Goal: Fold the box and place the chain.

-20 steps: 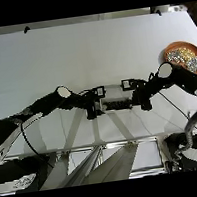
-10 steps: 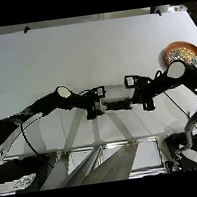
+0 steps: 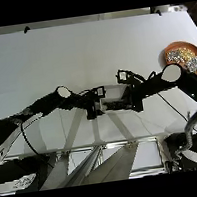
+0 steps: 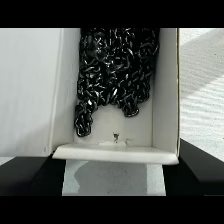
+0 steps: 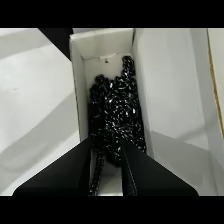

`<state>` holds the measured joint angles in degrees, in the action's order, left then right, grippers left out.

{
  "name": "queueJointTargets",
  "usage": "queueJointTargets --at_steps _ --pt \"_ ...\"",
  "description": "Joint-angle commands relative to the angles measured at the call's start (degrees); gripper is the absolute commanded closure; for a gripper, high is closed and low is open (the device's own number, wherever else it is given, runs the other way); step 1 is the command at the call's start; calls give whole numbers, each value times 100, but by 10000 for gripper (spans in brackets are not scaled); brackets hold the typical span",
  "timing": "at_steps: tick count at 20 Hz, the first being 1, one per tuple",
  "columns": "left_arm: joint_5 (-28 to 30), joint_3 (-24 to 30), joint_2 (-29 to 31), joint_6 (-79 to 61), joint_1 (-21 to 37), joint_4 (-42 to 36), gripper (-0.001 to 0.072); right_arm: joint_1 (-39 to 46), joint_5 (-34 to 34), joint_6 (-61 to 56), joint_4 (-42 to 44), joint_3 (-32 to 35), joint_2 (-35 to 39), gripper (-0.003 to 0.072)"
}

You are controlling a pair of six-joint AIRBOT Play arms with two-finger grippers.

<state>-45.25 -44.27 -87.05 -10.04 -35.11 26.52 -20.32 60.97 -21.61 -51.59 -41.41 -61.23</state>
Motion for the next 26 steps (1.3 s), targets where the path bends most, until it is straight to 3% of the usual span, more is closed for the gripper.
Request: queueJointTargets --at_steps 1,5,8,11,13,26 --pt "2 0 4 2 0 0 313 85 168 -455 -557 -7 13 480" --pt "2 0 4 0 0 0 313 704 1021 -452 -1276 0 341 483" --pt "2 0 4 2 0 0 313 1043 1154 -380 -1392 140 577 482" --pt "2 0 4 2 0 0 313 1104 929 13 -1384 619 575 479" --pt "2 0 4 2 0 0 313 1104 647 260 -1279 817 573 416" --pt "2 0 4 2 0 0 313 599 -162 728 -894 835 76 404"
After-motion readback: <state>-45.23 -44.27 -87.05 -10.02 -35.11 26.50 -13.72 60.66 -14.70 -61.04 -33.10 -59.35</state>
